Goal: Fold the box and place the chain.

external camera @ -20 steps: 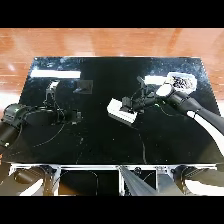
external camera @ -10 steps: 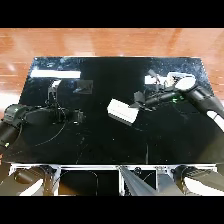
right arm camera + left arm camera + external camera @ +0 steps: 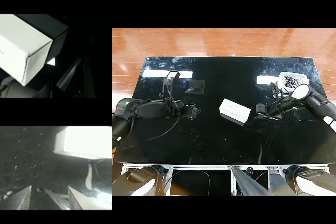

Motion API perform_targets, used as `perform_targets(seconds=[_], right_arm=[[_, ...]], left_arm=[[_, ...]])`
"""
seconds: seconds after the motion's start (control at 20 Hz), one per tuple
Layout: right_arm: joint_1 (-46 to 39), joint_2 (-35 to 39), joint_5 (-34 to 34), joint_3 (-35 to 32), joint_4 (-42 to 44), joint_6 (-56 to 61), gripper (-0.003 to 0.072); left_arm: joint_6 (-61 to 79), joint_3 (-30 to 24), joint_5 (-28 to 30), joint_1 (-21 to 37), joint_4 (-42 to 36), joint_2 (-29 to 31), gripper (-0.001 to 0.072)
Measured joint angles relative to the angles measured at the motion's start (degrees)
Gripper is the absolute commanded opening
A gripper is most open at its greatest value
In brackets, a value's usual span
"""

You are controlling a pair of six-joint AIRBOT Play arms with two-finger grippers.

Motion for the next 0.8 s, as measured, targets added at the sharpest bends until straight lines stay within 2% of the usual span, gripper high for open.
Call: perform_targets(seconds=[0.15,0.45,0.65,0.8], right_arm=[[1.0,-2.2,-4.6,-0.9,3.7,-0.8,0.0034],[1.5,-8.2,-13.7,1.6,13.9,-5.2,0.0034],[1.6,-12.1,-14.8,6.4,18.7,-8.3,0.0034],[1.0,-13.3,-13.8,9.2,19.9,-9.6,0.0034]], left_arm=[[6.6,1.1,-2.4,0.0,-0.9,-2.5,0.0555],[16.6,1.9,-13.9,-0.5,-1.3,-6.1,0.0556],[27.6,4.1,-13.4,-3.5,-1.0,-10.0,0.0558],[37.3,7.0,-12.5,-5.9,1.2,-13.9,0.0627]])
